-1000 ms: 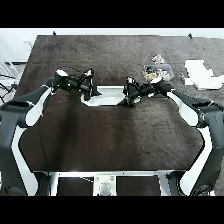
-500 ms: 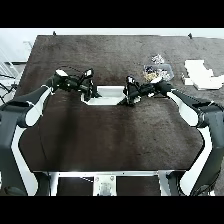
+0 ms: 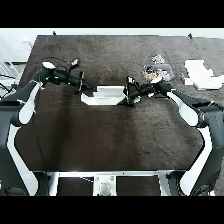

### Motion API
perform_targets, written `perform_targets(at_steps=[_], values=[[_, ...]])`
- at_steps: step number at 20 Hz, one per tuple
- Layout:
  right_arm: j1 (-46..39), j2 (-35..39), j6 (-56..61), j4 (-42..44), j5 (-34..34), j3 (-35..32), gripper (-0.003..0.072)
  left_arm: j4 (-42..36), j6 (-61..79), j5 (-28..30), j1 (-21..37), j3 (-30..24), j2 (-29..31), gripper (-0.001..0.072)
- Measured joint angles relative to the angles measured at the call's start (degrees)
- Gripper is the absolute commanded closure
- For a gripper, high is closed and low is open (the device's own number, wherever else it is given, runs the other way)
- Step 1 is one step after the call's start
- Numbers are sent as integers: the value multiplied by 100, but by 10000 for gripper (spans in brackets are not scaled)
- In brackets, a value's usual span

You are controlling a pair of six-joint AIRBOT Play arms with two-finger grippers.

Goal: Fold the box and place the chain.

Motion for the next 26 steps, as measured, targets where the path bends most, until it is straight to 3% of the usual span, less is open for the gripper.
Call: perform_targets(at_steps=[4, 10, 13, 19, 23, 26], values=[[0, 0, -2, -2, 4, 0, 183, -83, -184, -568, 39, 341, 57, 698], [0, 0, -2, -2, 9, 0, 184, 146, -516, -470, -210, 223, 828, 698], [0, 0, -2, -4, 9, 0, 184, 284, -546, 96, -352, -525, 1574, 698], [0, 0, -2, -2, 11, 0, 185, 262, -57, 1843, -809, -2785, 3189, 697], [0, 0, -2, -4, 11, 0, 184, 249, 70, 2413, -1113, -3681, 3560, 697], [0, -2, -2, -2, 11, 0, 185, 245, 87, 2656, -1224, -3982, 3504, 697]])
